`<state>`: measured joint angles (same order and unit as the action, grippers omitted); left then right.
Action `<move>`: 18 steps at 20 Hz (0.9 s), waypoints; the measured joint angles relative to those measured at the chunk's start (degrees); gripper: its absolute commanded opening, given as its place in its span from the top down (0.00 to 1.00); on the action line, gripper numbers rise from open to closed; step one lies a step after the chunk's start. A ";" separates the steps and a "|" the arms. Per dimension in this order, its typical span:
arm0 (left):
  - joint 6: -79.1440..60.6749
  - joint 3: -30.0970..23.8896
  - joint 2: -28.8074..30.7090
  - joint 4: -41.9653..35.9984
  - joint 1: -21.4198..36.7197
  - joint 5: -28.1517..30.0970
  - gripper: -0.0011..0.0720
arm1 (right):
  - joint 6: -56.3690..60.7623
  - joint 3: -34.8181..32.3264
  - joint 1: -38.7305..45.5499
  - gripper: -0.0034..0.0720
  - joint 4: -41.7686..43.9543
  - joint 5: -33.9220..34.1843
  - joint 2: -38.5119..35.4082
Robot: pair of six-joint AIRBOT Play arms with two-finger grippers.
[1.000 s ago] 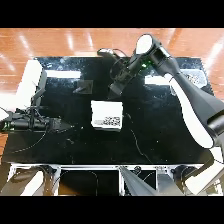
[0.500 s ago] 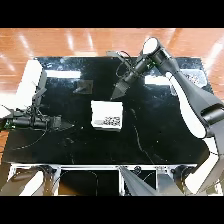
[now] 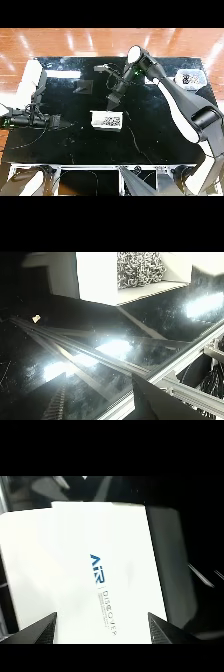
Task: Fold the box and place the chain.
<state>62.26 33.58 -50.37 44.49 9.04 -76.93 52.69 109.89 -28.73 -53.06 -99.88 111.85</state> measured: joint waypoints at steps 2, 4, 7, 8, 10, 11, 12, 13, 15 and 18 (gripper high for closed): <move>-0.04 0.00 0.00 0.00 0.00 0.00 0.29 | 0.31 0.00 -0.98 0.05 -0.85 -0.28 -0.59; -0.22 0.00 0.00 -0.02 0.00 -0.02 0.29 | 0.74 0.00 -1.75 0.05 -1.60 -0.66 -1.51; -0.26 0.00 0.00 -0.02 0.00 -0.02 0.29 | 1.33 -0.17 -2.97 0.05 -4.15 -1.33 -2.82; -0.26 0.00 0.00 -0.02 0.00 -0.02 0.29 | 1.44 -0.37 -3.37 0.05 -4.87 -1.53 -3.13; -0.31 0.00 0.00 -0.04 0.00 -0.02 0.29 | 1.55 -1.36 -4.11 0.05 -5.90 -1.55 -3.43; -0.31 0.00 0.00 -0.04 0.00 -0.02 0.29 | 1.55 -2.03 -4.48 0.05 -6.08 -1.57 -3.56; -0.33 0.00 0.00 -0.04 0.00 -0.02 0.29 | 1.60 -2.67 -4.76 0.05 -6.49 -1.51 -3.65; -0.35 0.00 0.00 -0.07 0.00 -0.04 0.29 | 1.66 -3.10 -5.07 0.05 -6.62 -1.42 -3.72; -0.35 0.00 0.00 -0.07 0.00 -0.04 0.29 | 1.77 -3.63 -5.57 0.05 -6.97 -1.31 -3.91; -0.35 0.02 0.00 -0.07 -0.07 -0.04 0.29 | 1.77 -4.00 -6.29 0.05 -7.87 -0.85 -4.33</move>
<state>61.91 33.61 -50.37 44.42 8.97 -76.97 54.46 105.89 -35.03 -60.93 -100.73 107.53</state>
